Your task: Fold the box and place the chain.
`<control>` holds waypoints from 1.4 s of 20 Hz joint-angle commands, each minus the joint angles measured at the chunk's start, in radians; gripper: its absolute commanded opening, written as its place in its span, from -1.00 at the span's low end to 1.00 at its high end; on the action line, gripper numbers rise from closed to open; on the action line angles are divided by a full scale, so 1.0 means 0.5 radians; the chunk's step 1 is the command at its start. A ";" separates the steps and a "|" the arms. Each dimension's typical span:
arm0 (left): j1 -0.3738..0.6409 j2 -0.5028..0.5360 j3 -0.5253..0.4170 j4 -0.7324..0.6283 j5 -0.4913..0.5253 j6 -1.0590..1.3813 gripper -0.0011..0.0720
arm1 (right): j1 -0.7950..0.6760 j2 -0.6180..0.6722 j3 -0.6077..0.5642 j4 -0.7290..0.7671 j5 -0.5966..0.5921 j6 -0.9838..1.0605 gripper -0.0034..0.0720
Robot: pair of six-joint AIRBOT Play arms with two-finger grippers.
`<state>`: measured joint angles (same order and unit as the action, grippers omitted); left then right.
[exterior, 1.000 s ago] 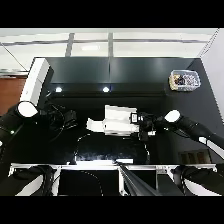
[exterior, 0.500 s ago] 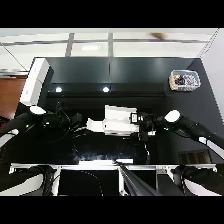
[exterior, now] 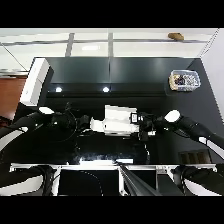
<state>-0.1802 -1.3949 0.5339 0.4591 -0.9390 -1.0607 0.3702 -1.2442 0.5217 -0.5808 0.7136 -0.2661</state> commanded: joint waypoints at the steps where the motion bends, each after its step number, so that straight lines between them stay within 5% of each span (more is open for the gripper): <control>1: -0.067 -0.024 0.096 -0.002 -0.070 0.131 -0.90 | 0.000 0.000 0.000 0.001 0.000 0.001 0.26; 7: -0.089 -0.003 0.302 0.000 -0.288 0.108 -0.85 | 0.000 0.000 0.000 0.001 0.001 0.001 0.26; 10: -0.087 0.028 0.352 0.000 -0.295 0.071 -0.27 | 0.000 0.000 0.000 0.001 0.001 0.001 0.26; 13: -0.096 0.027 0.369 0.002 -0.397 0.072 0.95 | 0.000 0.000 0.000 0.001 0.000 0.001 0.26; 17: -0.208 0.027 0.367 0.017 -0.372 0.072 0.92 | 0.000 0.000 0.000 0.002 0.000 0.002 0.26; 19: -0.267 0.027 0.368 0.016 -0.293 0.072 0.54 | 0.000 0.000 0.000 0.002 0.000 0.002 0.26; 20: -0.285 0.027 0.368 0.016 -0.278 0.072 0.50 | 0.000 0.000 0.000 0.002 0.000 0.002 0.26; 28: -0.310 0.027 0.369 0.015 -0.284 -0.024 0.41 | 0.000 0.000 0.000 0.002 -0.001 0.002 0.26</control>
<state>-0.3283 -1.3819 0.7174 0.4667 -1.0836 -1.0451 0.3706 -1.2442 0.5217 -0.5804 0.7136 -0.2653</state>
